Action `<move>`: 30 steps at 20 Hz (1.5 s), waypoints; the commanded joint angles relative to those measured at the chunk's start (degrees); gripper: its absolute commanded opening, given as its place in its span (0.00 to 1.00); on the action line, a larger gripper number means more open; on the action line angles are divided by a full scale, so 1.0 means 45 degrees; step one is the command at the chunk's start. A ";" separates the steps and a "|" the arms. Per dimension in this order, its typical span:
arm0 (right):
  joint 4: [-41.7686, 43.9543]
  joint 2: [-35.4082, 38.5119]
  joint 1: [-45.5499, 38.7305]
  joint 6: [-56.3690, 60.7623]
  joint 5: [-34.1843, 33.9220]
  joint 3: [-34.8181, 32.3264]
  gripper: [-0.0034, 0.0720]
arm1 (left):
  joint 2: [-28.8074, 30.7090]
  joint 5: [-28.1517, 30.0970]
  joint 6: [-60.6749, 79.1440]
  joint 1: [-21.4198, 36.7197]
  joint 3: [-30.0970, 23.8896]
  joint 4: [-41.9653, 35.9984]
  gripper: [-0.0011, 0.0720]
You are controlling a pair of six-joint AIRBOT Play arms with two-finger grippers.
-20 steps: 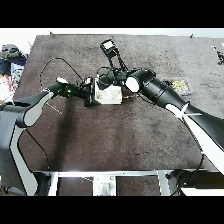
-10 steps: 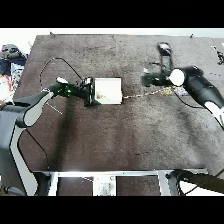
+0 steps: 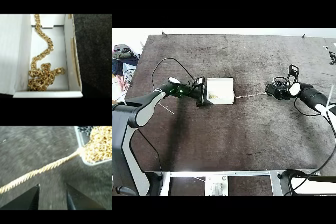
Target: Fold the box and place the chain.
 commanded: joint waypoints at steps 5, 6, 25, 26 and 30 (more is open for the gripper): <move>0.1880 -0.1928 -0.0155 0.0053 -0.2773 0.0306 0.49 | -0.0005 0.0000 0.0000 0.0005 0.0000 0.0005 0.42; 0.2147 -0.2118 -0.0155 0.0049 -0.2924 0.0466 0.48 | -0.0005 0.0005 0.0000 0.0005 0.0005 0.0005 0.42; 0.2297 0.3837 0.7072 -0.2283 -0.4143 0.1982 0.06 | -0.0005 0.0000 0.0000 0.0005 0.0005 0.0005 0.42; 0.2297 0.3837 0.7247 -0.2283 -0.4129 0.1982 0.06 | -0.0005 0.0005 0.0000 0.0005 0.0005 0.0005 0.42; 0.2293 0.3327 0.7674 -0.2283 -0.3847 0.1977 0.06 | -0.0005 0.0005 0.0000 0.0005 0.0005 0.0005 0.42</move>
